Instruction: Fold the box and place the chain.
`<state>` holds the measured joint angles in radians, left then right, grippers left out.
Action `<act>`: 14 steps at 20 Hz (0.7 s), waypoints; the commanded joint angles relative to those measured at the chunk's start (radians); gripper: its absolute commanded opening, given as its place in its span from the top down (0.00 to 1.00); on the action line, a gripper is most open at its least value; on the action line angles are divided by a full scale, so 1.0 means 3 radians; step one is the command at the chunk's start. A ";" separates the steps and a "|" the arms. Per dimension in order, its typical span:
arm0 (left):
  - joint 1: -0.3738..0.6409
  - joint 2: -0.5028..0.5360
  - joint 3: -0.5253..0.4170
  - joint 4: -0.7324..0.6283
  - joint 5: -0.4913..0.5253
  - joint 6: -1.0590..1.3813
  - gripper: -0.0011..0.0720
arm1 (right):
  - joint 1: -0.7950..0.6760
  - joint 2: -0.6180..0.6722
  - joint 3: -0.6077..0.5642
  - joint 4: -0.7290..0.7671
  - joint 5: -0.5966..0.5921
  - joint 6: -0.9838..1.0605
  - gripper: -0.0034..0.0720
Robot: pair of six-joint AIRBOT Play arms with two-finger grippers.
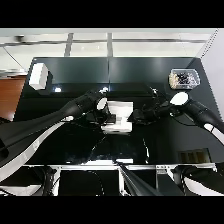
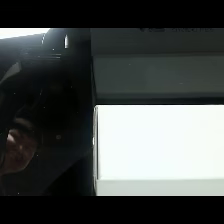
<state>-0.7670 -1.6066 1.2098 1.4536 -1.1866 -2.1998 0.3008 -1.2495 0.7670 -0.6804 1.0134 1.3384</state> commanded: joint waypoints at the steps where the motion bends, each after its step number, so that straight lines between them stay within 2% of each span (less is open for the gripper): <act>1: 0.0003 0.0001 0.0003 0.0000 0.0003 0.0000 0.95 | 0.0291 0.0000 0.0184 -0.0718 -0.0173 0.0785 0.41; 3: 0.0003 0.0001 0.0003 -0.0001 0.0003 0.0001 0.95 | 0.0371 -0.0015 0.0184 -0.0792 -0.0192 0.0946 0.41; 6: 0.0003 0.0001 0.0003 0.0000 0.0001 0.0000 0.95 | 0.0477 -0.0056 0.0186 -0.1020 -0.0239 0.1193 0.47; 10: 0.0003 0.0001 0.0003 0.0000 0.0001 0.0001 0.95 | 0.0662 -0.0159 0.0195 -0.1141 -0.0367 0.1462 0.47; 14: 0.0003 0.0001 0.0003 -0.0001 0.0003 0.0001 0.95 | 0.0843 -0.0322 0.0439 -0.1668 -0.0134 0.2024 0.48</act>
<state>-0.7670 -1.6070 1.2098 1.4521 -1.1858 -2.1998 0.5159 -1.3190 0.8581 -1.0649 0.9394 1.8168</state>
